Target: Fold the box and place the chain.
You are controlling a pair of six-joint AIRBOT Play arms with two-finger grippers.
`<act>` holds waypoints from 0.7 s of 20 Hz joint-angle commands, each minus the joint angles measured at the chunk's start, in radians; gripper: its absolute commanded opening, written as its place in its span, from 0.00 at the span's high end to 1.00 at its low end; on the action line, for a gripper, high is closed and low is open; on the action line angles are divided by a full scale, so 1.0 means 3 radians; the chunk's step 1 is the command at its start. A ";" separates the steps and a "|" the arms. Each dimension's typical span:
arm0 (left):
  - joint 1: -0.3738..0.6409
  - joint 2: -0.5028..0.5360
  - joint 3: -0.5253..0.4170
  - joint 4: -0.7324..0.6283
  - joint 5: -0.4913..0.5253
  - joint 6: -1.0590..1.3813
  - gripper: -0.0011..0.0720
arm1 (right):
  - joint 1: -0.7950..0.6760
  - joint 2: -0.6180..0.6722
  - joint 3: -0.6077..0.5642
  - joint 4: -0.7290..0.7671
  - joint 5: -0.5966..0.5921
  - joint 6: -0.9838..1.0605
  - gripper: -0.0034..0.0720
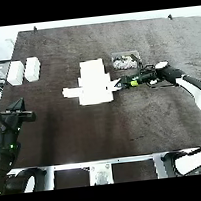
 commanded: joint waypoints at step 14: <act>0.0003 -0.0027 0.0036 -0.0011 -0.0437 -0.0089 0.17 | 0.0062 -0.0013 0.0136 -0.0551 -0.0071 0.0352 0.94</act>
